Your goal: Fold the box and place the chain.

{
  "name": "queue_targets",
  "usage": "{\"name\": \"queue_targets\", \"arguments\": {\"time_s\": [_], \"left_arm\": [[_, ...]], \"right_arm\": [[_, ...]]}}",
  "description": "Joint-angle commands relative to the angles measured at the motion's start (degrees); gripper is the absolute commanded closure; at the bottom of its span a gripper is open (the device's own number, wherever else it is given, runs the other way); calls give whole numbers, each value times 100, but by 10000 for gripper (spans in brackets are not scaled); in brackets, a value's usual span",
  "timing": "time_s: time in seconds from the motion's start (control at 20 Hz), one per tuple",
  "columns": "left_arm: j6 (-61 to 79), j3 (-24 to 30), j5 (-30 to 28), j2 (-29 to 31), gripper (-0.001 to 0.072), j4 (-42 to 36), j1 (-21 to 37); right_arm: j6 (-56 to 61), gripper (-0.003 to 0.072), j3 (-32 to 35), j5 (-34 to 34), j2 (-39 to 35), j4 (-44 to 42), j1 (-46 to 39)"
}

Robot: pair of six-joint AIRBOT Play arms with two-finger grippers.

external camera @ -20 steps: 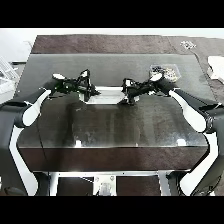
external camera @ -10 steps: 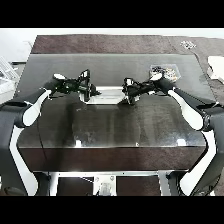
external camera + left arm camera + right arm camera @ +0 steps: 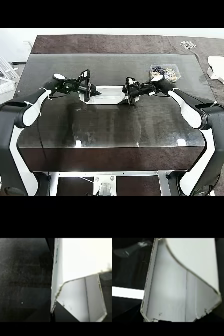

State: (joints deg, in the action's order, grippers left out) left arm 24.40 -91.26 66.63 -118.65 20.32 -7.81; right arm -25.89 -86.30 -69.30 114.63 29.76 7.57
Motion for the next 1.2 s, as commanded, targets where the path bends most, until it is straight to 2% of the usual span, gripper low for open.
{"name": "queue_targets", "arguments": {"time_s": [0.0,0.15,1.15], "left_arm": [[2,2,0,-4,688,0,4],[2,2,0,-4,688,0,4],[2,2,0,-4,688,0,4]], "right_arm": [[-7,76,-7,-22,66,-170,-39],[-9,76,-7,-28,66,-385,-127],[39,79,-4,-157,151,-374,-111]]}}
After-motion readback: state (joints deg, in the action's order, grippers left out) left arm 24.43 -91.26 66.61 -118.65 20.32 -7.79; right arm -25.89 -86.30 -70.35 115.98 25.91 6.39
